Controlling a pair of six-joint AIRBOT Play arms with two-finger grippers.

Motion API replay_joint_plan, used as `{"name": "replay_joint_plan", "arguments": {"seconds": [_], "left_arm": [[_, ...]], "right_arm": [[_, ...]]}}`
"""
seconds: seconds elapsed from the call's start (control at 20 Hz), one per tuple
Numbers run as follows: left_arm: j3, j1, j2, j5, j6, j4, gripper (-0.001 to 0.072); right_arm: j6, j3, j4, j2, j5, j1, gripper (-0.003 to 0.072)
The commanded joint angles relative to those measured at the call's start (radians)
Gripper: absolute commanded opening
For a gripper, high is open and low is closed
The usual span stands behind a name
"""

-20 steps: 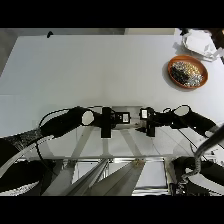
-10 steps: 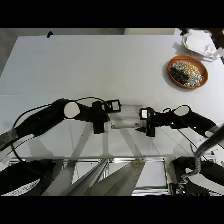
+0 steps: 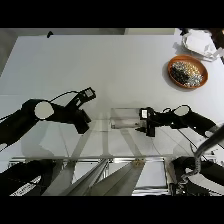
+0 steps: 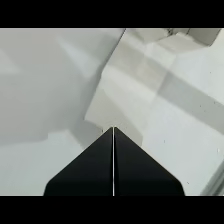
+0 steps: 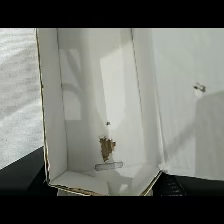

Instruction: Fold the box and place the chain.

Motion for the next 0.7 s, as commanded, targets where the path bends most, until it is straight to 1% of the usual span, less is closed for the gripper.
{"name": "replay_joint_plan", "arguments": {"seconds": [0.0,0.2,0.25,0.35,0.4,0.5,0.65], "left_arm": [[-0.082,0.039,0.011,-0.01,-0.233,0.003,0.0007],[-0.125,0.039,0.003,0.044,-0.346,-0.053,0.0007],[-0.126,0.039,0.002,0.066,-0.361,-0.082,0.0007],[-0.126,0.035,-0.011,0.131,-0.371,-0.182,0.0007],[-0.126,0.029,-0.024,0.163,-0.37,-0.234,0.0007],[-0.126,-0.003,-0.061,0.213,-0.352,-0.295,0.0007],[-0.126,-0.06,-0.13,0.245,-0.341,-0.321,0.0007]], "right_arm": [[0.0,-0.001,-0.001,0.0,0.002,0.001,0.0459],[0.0,-0.001,0.0,0.0,0.002,0.001,0.0459],[0.0,-0.001,0.0,0.0,0.002,0.001,0.0459],[0.0,-0.001,0.0,0.0,0.002,0.001,0.0459],[0.0,-0.001,0.0,0.0,0.002,0.001,0.0459],[0.0,-0.001,0.0,0.0,0.002,0.001,0.0459],[0.0,-0.001,0.0,0.0,0.002,0.001,0.0459]]}}
